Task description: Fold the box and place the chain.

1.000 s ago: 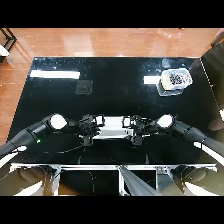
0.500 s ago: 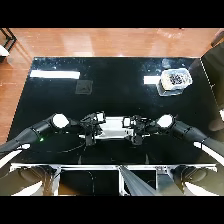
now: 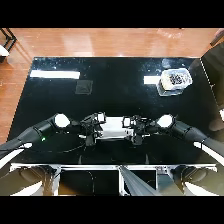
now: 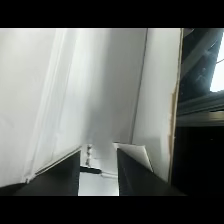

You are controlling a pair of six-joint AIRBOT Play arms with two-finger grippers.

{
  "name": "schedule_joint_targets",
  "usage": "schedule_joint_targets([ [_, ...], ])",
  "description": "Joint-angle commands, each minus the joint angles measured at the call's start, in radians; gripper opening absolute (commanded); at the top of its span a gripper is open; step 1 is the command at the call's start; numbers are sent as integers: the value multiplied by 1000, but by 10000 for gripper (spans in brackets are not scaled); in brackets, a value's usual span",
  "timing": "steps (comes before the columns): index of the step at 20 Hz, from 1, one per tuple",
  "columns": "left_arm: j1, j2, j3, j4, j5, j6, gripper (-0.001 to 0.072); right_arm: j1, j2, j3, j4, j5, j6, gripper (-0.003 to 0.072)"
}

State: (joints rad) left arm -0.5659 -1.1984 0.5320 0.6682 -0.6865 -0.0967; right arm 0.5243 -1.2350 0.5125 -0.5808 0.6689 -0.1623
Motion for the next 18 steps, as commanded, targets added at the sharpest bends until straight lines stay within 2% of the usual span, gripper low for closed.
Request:
schedule_joint_targets([
  [1, 0, 0, 0, 0, -5, 0, 301, 1, 0, -1, 0, 0, 1, 470],
  [2, 0, 0, 0, -1, -5, 0, 321, 1, 0, 0, 0, 0, 1, 470],
  [4, 0, 0, 0, -1, -5, 0, 461, 1, 0, 0, 0, 0, 1, 470],
  [5, 0, 0, 0, -1, -5, 0, 461, 1, 0, -1, 0, 0, 1, 470],
  [6, 0, 0, 0, -1, -5, 0, 427, 1, 0, 0, 0, 0, 1, 470],
  [7, 0, 1, 2, 0, -8, 0, 276, 1, 0, 0, 0, 0, 1, 470],
  [8, 3, 5, 3, 0, -14, -2, 165, 1, 0, 0, 0, 0, 1, 470],
  [10, 18, 27, 9, 6, -28, -63, 21, 1, 0, 0, 0, 0, 1, 470],
  [14, 118, 166, 7, 98, -129, -248, 20, 1, 0, 0, 0, 0, 1, 470],
  [18, 336, 324, 5, 146, -287, -622, 21, 1, 0, 0, 1, 0, 1, 470],
])
